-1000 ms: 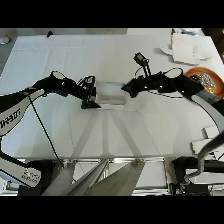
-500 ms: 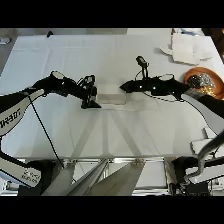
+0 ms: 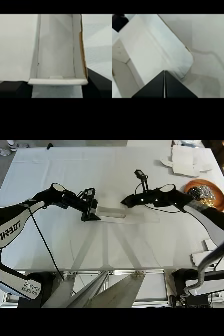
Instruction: Fold the box and place the chain.
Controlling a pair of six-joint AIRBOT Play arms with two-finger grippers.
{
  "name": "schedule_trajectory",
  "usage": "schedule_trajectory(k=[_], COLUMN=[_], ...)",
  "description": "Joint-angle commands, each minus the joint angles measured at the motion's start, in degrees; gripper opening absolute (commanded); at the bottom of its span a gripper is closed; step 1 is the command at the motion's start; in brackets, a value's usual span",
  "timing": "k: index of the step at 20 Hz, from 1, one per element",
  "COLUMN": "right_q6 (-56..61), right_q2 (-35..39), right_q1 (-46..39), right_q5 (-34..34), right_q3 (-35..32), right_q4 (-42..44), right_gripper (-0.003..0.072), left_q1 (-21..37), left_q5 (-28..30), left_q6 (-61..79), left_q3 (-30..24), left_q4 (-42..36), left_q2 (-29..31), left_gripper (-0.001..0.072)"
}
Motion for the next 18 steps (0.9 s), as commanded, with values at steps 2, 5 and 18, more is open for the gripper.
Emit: schedule_trajectory(k=[2, 5, 18], right_q6=[0.3, 0.3, -16.5], right_q2=[7.4, 13.5, 15.9], right_q1=[-2.3, -3.8, 1.4], right_q5=[4.8, 10.6, 10.0], right_q3=[0.2, 0.2, -0.9], right_q4=[-0.3, -5.5, -40.1], right_gripper=[0.0011, 0.0012, 0.0339], left_q1=[0.0, 0.0, 0.0], left_q5=[0.2, 0.2, 0.2], left_q6=[-0.3, -0.3, -0.3], left_q3=[0.0, 0.0, 0.0], left_q4=[-0.3, -0.3, -0.3], left_q2=[0.0, 0.0, 0.0], left_gripper=[0.0320, 0.0320, 0.0320])
